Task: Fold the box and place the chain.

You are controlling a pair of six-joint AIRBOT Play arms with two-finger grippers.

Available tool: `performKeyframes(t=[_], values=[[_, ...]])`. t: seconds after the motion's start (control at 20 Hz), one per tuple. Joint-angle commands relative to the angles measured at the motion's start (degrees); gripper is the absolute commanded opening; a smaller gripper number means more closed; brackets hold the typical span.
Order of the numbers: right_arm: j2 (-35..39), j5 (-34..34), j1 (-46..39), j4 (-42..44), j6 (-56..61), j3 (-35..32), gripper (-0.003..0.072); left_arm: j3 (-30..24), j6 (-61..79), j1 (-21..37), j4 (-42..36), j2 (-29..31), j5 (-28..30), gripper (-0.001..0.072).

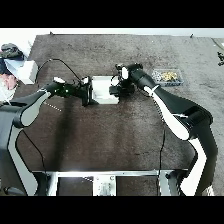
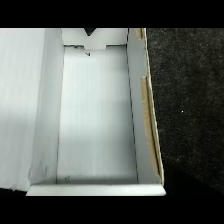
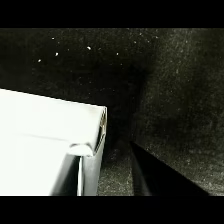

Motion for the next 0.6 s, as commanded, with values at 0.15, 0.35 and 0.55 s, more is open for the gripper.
performKeyframes(t=[0.15, 0.35, 0.55], values=[[-0.07, -2.05, 1.53, -1.49, 3.15, 0.04, 0.0261, 0.02, 0.0, 0.0, 0.0, -0.02, -0.07, 0.0417], [-0.17, -2.03, 1.79, -1.46, 3.67, 0.04, 0.0227, 0.02, 0.0, 0.0, 0.0, -0.02, -0.09, 0.0418], [-0.37, -1.92, 2.14, -1.75, 3.85, 0.04, 0.0219, 0.02, 0.0, 0.0, 0.0, -0.02, -0.09, 0.0417]])
